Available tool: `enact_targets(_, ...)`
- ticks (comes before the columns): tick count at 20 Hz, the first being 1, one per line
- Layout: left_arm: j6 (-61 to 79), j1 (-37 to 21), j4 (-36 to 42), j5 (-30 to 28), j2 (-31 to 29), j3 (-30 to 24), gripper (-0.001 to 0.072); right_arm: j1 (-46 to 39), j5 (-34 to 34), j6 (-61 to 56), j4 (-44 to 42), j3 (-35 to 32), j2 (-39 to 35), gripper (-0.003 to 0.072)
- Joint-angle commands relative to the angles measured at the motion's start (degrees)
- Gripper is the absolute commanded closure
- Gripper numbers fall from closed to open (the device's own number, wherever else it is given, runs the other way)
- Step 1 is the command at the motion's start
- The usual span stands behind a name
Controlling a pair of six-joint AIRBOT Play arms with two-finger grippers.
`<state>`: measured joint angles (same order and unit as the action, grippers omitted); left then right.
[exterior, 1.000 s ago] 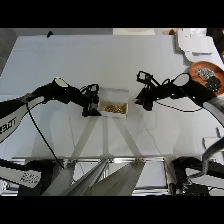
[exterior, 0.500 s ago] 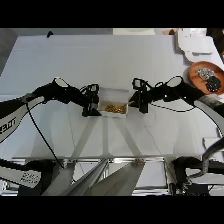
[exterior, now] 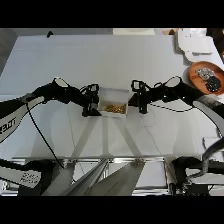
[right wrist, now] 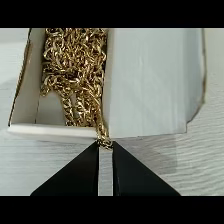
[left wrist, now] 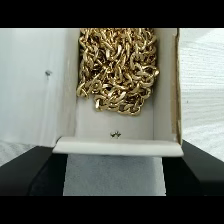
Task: Fold the box and place the chain.
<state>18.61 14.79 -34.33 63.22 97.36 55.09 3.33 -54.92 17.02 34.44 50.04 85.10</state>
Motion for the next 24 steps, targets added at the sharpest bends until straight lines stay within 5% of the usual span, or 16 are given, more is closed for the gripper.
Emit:
enact_targets(1, 0.0, -0.1, 0.0, 0.0, 0.0, 0.0, 0.0448, 0.0, 0.0, -0.2, 3.1, 0.0, -1.4, 0.0672)
enact_targets(8, 0.0, 0.0, 0.0, 0.0, 0.0, 0.0, 0.0448, 0.4, -1.8, -5.4, 6.8, 0.0, -8.4, 0.0672)
enact_targets(15, 0.0, -0.1, 0.0, 0.0, 0.0, 0.0, 0.0448, 7.2, -1.8, -9.9, -4.1, 0.0, -9.2, 0.0665)
enact_targets(17, 0.0, 0.0, 0.0, 0.0, 0.0, 0.0, 0.0448, 9.4, 1.2, -15.0, -3.5, 0.0, -9.2, 0.0449)
enact_targets(18, 0.0, 0.0, 0.0, 0.0, 0.0, 0.0, 0.0448, 9.8, 2.2, -17.5, -3.4, 0.1, -9.3, 0.0440)
enact_targets(20, 0.0, 0.0, 0.0, 0.0, 0.0, 0.0, 0.0448, 10.3, 1.7, -23.5, -2.7, 1.5, -9.3, 0.0522)
enact_targets(24, 0.0, 0.0, 0.0, 0.0, 0.0, 0.0, 0.0448, 10.9, -0.8, -42.5, 4.6, 9.9, -10.0, 0.0522)
